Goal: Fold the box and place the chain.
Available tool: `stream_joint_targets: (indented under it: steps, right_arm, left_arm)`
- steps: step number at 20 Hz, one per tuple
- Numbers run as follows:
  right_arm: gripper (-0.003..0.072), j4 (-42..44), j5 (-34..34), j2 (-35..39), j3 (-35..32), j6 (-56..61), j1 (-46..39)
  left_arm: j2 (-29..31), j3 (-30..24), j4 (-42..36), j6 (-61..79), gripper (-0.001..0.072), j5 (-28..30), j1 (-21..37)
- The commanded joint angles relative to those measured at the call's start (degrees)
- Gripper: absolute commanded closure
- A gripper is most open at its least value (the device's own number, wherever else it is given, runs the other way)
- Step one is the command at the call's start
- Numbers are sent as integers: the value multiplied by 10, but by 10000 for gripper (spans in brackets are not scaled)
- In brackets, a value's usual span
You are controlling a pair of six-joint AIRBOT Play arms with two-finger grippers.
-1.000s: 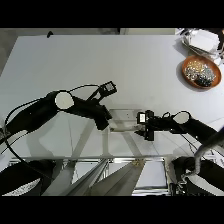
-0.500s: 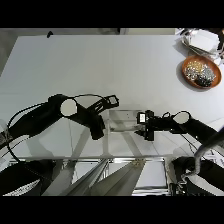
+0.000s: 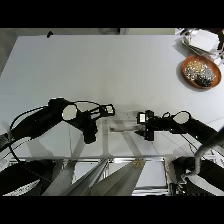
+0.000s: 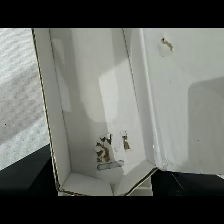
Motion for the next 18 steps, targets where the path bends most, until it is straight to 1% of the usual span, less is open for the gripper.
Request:
stream_joint_targets:
  steps: [1,2,3,5,7,11,16,18]
  right_arm:
    - [275,0,0,0,0,0,0]
    - [275,0,0,0,0,0,0]
    - [275,0,0,0,0,0,0]
    - [275,0,0,0,0,0,0]
    - [275,0,0,0,0,0,0]
    - [275,0,0,0,0,0,0]
    - [275,0,0,0,0,0,0]
    - [275,0,0,0,0,0,0]
  left_arm:
    - [-1,-1,-9,84,513,28,0]
    - [-1,-1,-19,102,352,41,0]
    - [-1,-1,-23,114,284,57,-1]
    - [-2,-1,-23,144,258,80,0]
    - [-9,-2,-23,198,214,81,-1]
    - [-34,-2,-35,270,215,82,-1]
    - [-42,-1,-29,276,215,134,0]
    - [-42,-1,-30,276,215,139,-1]
